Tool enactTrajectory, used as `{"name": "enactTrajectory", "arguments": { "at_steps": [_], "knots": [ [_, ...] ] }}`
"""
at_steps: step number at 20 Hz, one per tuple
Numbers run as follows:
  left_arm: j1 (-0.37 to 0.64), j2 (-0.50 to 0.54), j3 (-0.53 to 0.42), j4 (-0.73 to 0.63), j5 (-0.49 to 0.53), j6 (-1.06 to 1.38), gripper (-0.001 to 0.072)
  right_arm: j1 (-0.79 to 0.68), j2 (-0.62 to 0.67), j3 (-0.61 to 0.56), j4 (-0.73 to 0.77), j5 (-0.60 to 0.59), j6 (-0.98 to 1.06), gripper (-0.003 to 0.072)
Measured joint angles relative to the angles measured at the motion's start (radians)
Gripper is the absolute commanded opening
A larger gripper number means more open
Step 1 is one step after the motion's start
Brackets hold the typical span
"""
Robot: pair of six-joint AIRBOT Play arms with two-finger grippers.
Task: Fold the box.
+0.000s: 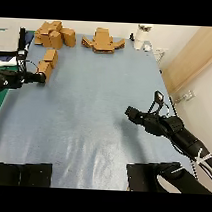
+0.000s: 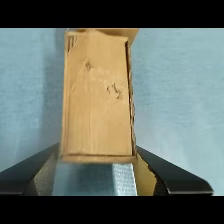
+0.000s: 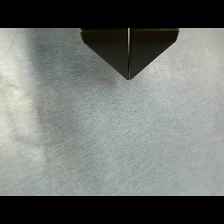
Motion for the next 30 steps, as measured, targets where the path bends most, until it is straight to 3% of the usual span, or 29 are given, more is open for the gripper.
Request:
{"name": "enactTrajectory", "arguments": {
  "at_steps": [5, 8, 9, 10, 11, 14, 18, 24, 30],
  "knots": [
    [0.08, 0.045, 0.014, 0.286, -0.272, -0.238, 0.0691, 0.0, 0.0, 0.0, 0.026, 0.0, -0.002, 0.0004],
    [0.092, 0.094, 0.019, 0.371, -0.405, -0.291, 0.0688, 0.0, 0.0, 0.0, 0.053, -0.004, -0.039, 0.0004],
    [0.089, 0.111, 0.02, 0.387, -0.446, -0.303, 0.0547, 0.0, -0.002, 0.001, 0.074, -0.008, -0.067, 0.0004],
    [0.079, 0.131, 0.022, 0.395, -0.486, -0.309, 0.0184, 0.0, -0.006, 0.005, 0.101, -0.008, -0.1, 0.0004],
    [0.066, 0.148, 0.023, 0.4, -0.531, -0.314, 0.001, 0.0, -0.019, 0.016, 0.127, -0.019, -0.135, 0.0004],
    [-0.011, 0.193, 0.034, 0.406, -0.642, -0.329, 0.0009, 0.0, -0.097, 0.093, 0.174, -0.069, -0.231, 0.0004],
    [-0.19, 0.219, 0.095, 0.422, -0.727, -0.459, 0.0009, 0.0, -0.293, 0.302, 0.201, -0.162, -0.362, 0.0004],
    [-0.479, 0.204, 0.199, 0.622, -0.757, -0.797, 0.0009, 0.013, -0.594, 0.669, 0.217, -0.35, -0.467, 0.0004],
    [-0.617, 0.156, 0.221, 0.708, -0.751, -1.0, 0.001, 0.056, -0.739, 0.842, 0.224, -0.453, -0.509, 0.0005]
  ]
}}
